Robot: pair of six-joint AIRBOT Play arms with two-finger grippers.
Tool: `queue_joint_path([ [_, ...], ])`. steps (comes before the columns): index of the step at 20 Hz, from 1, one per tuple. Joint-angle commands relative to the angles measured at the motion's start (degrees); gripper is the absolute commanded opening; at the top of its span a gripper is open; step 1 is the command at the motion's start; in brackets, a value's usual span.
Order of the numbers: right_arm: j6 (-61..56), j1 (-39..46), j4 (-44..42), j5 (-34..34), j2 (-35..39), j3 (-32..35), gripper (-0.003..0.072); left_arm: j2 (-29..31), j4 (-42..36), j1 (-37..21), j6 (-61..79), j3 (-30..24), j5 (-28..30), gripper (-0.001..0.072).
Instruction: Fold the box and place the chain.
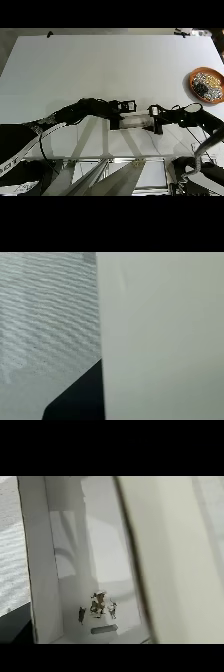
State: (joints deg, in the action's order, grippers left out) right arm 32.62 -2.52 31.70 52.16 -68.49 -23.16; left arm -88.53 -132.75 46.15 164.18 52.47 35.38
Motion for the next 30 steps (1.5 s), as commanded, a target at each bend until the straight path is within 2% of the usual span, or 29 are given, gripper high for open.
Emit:
queue_joint_path([
  [1, 0.68, -1.84, 0.04, 0.33, -0.48, -0.07, 0.0693, 0.04, -0.04, 0.0, -0.04, 0.04, -0.02, 0.001],
  [3, 0.61, -1.79, 1.33, 0.26, -0.87, -0.07, 0.0689, 0.04, -0.04, 0.0, -0.04, 0.04, -0.02, 0.001],
  [4, 0.2, -1.73, 2.29, -0.09, -0.9, -0.07, 0.0663, 0.04, -0.04, 0.0, -0.04, 0.04, -0.02, 0.001],
  [9, -0.74, 0.0, 4.42, -0.55, -2.12, -0.07, 0.066, 0.04, -0.04, 0.0, -0.04, 0.04, -0.02, 0.001],
  [15, 0.44, 0.57, 2.1, -0.55, -2.49, -0.09, 0.0658, 0.04, -0.04, 0.0, -0.04, 0.04, -0.02, 0.001],
  [18, 0.39, 0.57, 2.12, -0.52, -2.49, -0.09, 0.0633, 0.04, -0.04, 0.0, -0.04, 0.04, -0.02, 0.001],
  [20, 0.17, 0.57, 2.19, -0.09, -2.49, -0.09, 0.0527, 0.04, -0.04, 0.0, -0.04, 0.04, -0.02, 0.001],
  [21, 0.15, 0.57, 2.34, 0.22, -2.56, -0.09, 0.0519, 0.04, -0.04, 0.0, -0.04, 0.04, -0.02, 0.001],
  [23, -0.52, 0.57, 2.82, 0.28, -2.93, -0.09, 0.0454, 0.04, -0.04, 0.0, -0.04, 0.04, -0.04, 0.001],
  [30, -1.33, 0.57, 2.99, 2.45, -2.95, -0.09, 0.0454, 0.04, -0.04, 0.0, -0.04, 0.04, -0.02, 0.001],
])
